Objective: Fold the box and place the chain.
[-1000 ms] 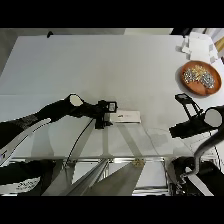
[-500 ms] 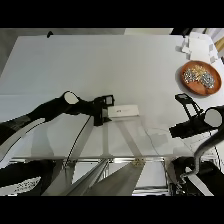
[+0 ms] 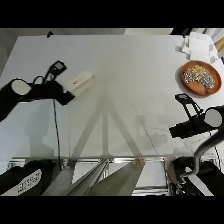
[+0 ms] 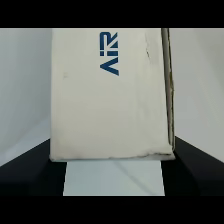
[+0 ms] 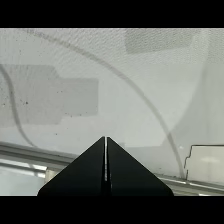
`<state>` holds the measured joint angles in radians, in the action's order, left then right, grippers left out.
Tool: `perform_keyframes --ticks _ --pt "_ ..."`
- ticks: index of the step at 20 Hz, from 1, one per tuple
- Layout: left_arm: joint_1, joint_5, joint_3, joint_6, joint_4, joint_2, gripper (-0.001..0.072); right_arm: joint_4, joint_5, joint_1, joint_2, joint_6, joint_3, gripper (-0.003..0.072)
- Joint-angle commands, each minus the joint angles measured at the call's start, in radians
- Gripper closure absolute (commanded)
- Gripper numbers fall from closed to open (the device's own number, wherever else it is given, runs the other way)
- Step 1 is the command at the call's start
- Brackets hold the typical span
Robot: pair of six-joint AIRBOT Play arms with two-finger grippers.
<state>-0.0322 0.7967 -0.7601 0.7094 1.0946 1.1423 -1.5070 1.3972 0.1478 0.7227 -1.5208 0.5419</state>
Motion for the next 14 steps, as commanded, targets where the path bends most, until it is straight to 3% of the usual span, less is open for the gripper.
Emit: perform_keyframes --ticks 1,2,3,4,5,6,14 --pt "0.142 0.072 0.000 0.195 0.154 -0.015 0.0705 0.000 0.000 0.000 -0.001 0.000 0.000 0.0671" --pt "0.148 0.087 0.000 0.196 0.160 -0.014 0.0677 0.000 0.000 0.000 -0.001 0.000 0.000 0.0671" --pt "0.150 0.103 0.000 0.196 0.164 -0.011 0.0523 0.000 0.000 0.000 -0.001 0.000 0.000 0.0671" --pt "0.151 0.122 0.000 0.196 0.169 -0.008 0.0298 0.000 0.000 0.000 -0.001 0.000 0.000 0.0671" --pt "0.151 0.129 0.000 0.197 0.178 -0.008 0.0125 0.000 0.000 0.000 -0.001 0.000 0.000 0.0671" --pt "0.152 0.140 0.000 0.198 0.178 -0.008 0.0015 0.000 0.000 0.000 -0.001 0.000 0.000 0.0671" --pt "0.151 0.171 -0.001 0.241 0.175 -0.043 0.0014 0.000 0.000 0.000 -0.001 0.000 0.000 0.0671"
